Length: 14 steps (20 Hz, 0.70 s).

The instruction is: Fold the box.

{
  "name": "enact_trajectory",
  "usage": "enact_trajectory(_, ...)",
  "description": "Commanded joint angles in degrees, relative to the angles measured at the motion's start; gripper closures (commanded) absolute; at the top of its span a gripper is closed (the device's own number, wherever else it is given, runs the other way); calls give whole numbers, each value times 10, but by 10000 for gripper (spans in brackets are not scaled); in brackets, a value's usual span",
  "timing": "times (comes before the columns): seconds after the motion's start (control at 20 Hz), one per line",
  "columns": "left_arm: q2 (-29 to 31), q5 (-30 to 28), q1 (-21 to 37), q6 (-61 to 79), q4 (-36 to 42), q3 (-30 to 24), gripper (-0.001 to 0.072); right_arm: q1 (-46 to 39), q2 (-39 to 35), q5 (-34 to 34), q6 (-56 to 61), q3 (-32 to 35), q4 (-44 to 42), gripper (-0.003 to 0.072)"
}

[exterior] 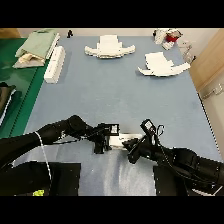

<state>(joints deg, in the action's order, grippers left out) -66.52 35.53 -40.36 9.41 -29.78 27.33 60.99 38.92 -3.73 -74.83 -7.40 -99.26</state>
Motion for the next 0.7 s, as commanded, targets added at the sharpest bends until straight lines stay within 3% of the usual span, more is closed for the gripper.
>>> enact_trajectory(0.0, 0, 0, 0, 0, 0, 0, 313, 1, -1, -3, 0, -10, 2, 683)
enact_trajectory(0.15, 0, 0, 0, 0, 0, 0, 312, 1, -1, -18, 0, -28, 19, 683)
enact_trajectory(0.5, 0, 0, 0, 0, 0, 0, 312, 1, -1, -120, -2, -101, 48, 683)
enact_trajectory(0.65, 0, 0, 0, 0, 0, 0, 313, -1, 0, -221, -2, -150, 91, 683)
